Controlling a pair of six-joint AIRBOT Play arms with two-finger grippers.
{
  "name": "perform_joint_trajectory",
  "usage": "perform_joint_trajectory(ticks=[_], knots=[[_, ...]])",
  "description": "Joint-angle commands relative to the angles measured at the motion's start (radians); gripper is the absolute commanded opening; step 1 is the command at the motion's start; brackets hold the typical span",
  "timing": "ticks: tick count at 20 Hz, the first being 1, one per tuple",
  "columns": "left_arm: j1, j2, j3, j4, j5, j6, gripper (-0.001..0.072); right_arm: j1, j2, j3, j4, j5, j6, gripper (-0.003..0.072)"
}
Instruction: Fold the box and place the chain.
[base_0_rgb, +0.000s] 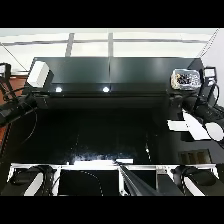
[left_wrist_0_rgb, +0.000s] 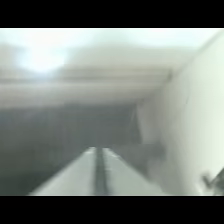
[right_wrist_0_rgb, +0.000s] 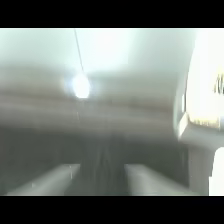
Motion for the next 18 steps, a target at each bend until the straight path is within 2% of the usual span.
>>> perform_joint_trajectory(ticks=[1,3,4,6,8,10,12,14,16,18], knots=[[-0.013,-0.043,0.000,-0.105,0.229,-0.005,0.0697,-0.060,-0.041,0.018,-0.067,-0.203,0.006,0.0720],[-0.021,-0.069,0.016,-0.157,0.204,-0.008,0.0704,-0.249,-0.122,0.086,-0.101,0.016,0.099,0.0720],[-0.026,-0.072,0.023,-0.158,0.187,-0.007,0.0704,-0.397,-0.169,0.132,-0.148,0.106,0.185,0.0720],[-0.025,-0.072,0.023,-0.148,0.152,0.002,0.0704,-0.713,-0.252,0.224,-0.142,0.151,0.265,0.0720],[-0.024,-0.072,0.023,-0.125,0.109,0.002,0.0704,-0.994,-0.349,0.320,-0.032,0.230,0.242,0.0720],[-0.024,-0.073,0.023,-0.124,0.046,0.002,0.0704,-1.198,-0.456,0.397,0.060,0.327,0.053,0.0720],[-0.024,-0.073,0.022,-0.124,-0.011,0.002,0.0704,-1.331,-0.573,0.478,0.140,0.377,-0.137,0.0720],[-0.024,-0.073,0.022,-0.127,-0.050,-0.002,0.0704,-1.423,-0.719,0.587,0.260,0.457,-0.216,0.0720],[-0.024,-0.073,0.022,-0.132,-0.065,-0.055,0.0704,-1.484,-0.898,0.743,0.327,0.625,-0.240,0.0720],[-0.024,-0.073,0.022,-0.132,-0.064,-0.076,0.0704,-1.509,-1.053,0.885,0.488,0.845,-0.486,0.0720]])
